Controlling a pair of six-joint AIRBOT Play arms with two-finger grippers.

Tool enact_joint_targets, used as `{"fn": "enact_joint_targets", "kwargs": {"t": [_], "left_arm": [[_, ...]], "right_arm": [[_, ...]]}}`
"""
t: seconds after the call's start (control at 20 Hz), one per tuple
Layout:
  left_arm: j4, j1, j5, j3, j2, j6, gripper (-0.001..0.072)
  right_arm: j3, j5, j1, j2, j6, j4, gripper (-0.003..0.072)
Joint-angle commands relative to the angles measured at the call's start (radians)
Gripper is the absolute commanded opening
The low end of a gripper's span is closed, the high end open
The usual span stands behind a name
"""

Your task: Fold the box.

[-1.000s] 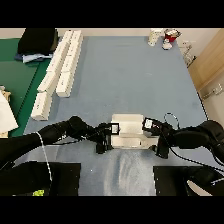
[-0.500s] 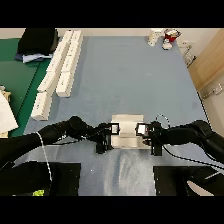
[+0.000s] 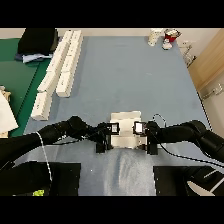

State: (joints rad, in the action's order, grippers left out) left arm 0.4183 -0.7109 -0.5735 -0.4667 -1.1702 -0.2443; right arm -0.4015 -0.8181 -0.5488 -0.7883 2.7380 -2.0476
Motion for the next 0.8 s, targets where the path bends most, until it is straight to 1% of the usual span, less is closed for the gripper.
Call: {"fn": "enact_joint_targets", "kwargs": {"t": [0.0, 0.05, 0.1, 0.15, 0.2, 0.25, 0.3, 0.35, 0.45, 0.6, 0.65, 0.7, 0.75], "left_arm": [[0.000, 0.000, -0.002, 0.000, 0.000, -0.002, 0.0465], [0.000, 0.000, -0.002, 0.000, 0.000, -0.002, 0.0465], [0.000, 0.000, -0.002, 0.000, 0.000, -0.002, 0.0465], [0.000, 0.000, -0.002, 0.000, 0.000, -0.002, 0.0465], [0.000, 0.000, -0.002, 0.000, 0.000, -0.002, 0.0465], [0.000, 0.000, -0.002, 0.000, 0.000, -0.002, 0.0465], [0.000, 0.000, -0.002, 0.000, 0.000, -0.002, 0.0465], [0.000, 0.000, -0.002, 0.000, 0.000, -0.002, 0.0465], [0.000, 0.000, -0.002, 0.000, 0.000, -0.002, 0.0465], [0.000, 0.000, -0.002, 0.000, 0.000, -0.002, 0.0465], [0.000, 0.000, -0.002, 0.000, 0.000, -0.002, 0.0465], [0.000, 0.000, -0.002, 0.000, 0.000, -0.002, 0.0465], [0.000, 0.000, -0.002, 0.000, 0.000, -0.002, 0.0465]], "right_arm": [[0.000, -0.002, -0.002, -0.002, -0.002, -0.002, 0.0651], [0.000, -0.019, -0.001, -0.002, -0.039, 0.022, 0.0586], [-0.006, -0.054, -0.001, -0.002, -0.101, 0.059, 0.0376], [-0.021, -0.111, -0.001, -0.002, -0.207, 0.117, 0.0250], [-0.039, -0.172, -0.001, -0.002, -0.327, 0.180, 0.0175], [-0.061, -0.232, -0.001, -0.002, -0.463, 0.259, 0.0085], [-0.084, -0.280, -0.001, -0.002, -0.579, 0.329, 0.0025], [-0.113, -0.329, -0.001, -0.002, -0.676, 0.393, 0.0001], [-0.164, -0.400, 0.008, -0.002, -0.838, 0.517, 0.0001], [-0.197, -0.434, 0.064, -0.002, -1.230, 0.789, 0.0001], [-0.195, -0.436, 0.119, -0.005, -1.332, 0.834, 0.0001], [-0.194, -0.436, 0.201, -0.013, -1.392, 0.822, 0.0000], [-0.194, -0.434, 0.293, -0.027, -1.413, 0.760, 0.0000]]}}
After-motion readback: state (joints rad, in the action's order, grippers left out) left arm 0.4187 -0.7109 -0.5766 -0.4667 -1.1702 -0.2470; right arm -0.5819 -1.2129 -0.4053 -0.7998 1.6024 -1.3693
